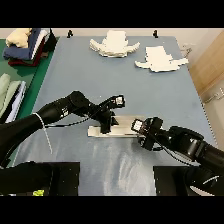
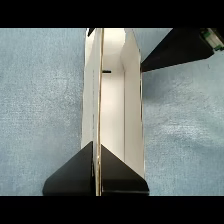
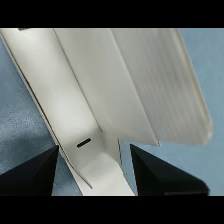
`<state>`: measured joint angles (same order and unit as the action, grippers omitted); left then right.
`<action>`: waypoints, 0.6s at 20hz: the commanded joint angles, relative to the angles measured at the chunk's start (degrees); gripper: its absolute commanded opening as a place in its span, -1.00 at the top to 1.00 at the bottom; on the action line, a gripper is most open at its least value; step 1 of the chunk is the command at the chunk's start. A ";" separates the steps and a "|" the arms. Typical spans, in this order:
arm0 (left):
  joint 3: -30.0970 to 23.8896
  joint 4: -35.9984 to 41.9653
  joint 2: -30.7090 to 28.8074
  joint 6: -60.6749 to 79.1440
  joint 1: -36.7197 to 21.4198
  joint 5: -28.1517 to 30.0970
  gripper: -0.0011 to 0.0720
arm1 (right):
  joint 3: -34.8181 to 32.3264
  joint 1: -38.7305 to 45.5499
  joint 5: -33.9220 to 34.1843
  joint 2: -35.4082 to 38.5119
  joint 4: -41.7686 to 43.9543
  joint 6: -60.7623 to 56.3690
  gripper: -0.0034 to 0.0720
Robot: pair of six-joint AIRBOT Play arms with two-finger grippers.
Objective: Fold the box.
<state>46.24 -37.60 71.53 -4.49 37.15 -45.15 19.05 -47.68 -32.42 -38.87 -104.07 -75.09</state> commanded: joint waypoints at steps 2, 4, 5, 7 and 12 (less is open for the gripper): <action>0.07 -0.02 0.02 0.02 0.02 -0.02 0.93 | 0.04 11.87 1.81 -0.04 29.83 34.64 -1.00; 0.07 -0.02 0.02 0.02 0.02 -0.02 0.93 | 0.04 16.74 1.09 -0.37 39.69 45.38 -1.00; 0.07 -0.04 0.02 0.02 0.02 -0.02 0.93 | 0.07 19.08 0.28 -1.01 43.67 49.70 -1.00; 0.07 -0.02 0.02 0.02 0.02 -0.02 0.93 | 0.81 23.08 -3.45 -3.39 50.14 58.21 -1.00; 0.07 -0.02 0.02 0.00 0.02 -0.02 0.93 | 5.11 28.13 -10.91 -14.01 59.80 71.84 -1.00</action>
